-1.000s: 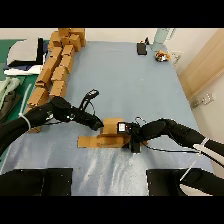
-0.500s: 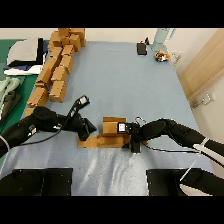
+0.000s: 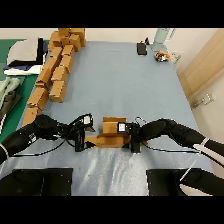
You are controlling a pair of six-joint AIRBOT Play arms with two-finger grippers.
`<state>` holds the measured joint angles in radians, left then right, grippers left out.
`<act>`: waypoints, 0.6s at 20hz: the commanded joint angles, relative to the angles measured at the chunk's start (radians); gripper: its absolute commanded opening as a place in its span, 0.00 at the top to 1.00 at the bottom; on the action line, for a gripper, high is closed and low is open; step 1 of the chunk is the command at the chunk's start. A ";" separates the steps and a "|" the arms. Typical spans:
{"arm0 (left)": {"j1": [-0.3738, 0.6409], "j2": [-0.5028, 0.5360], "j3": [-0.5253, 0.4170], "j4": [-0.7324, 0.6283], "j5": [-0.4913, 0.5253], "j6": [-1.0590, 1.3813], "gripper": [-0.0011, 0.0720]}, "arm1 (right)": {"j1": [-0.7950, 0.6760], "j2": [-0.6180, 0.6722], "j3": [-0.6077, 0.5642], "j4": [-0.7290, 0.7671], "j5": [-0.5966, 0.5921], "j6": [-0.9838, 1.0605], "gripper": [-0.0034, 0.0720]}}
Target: Fold the box.
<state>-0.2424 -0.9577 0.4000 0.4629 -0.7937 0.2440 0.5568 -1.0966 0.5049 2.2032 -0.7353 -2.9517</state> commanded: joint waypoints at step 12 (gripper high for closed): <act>-0.110 -0.096 0.000 -0.192 0.081 0.141 0.34 | 0.000 0.001 0.000 0.000 0.000 0.000 0.40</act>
<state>-0.3309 -1.0359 0.3981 0.3637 -0.7712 0.3260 0.5571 -1.0966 0.5049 2.2032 -0.7349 -2.9513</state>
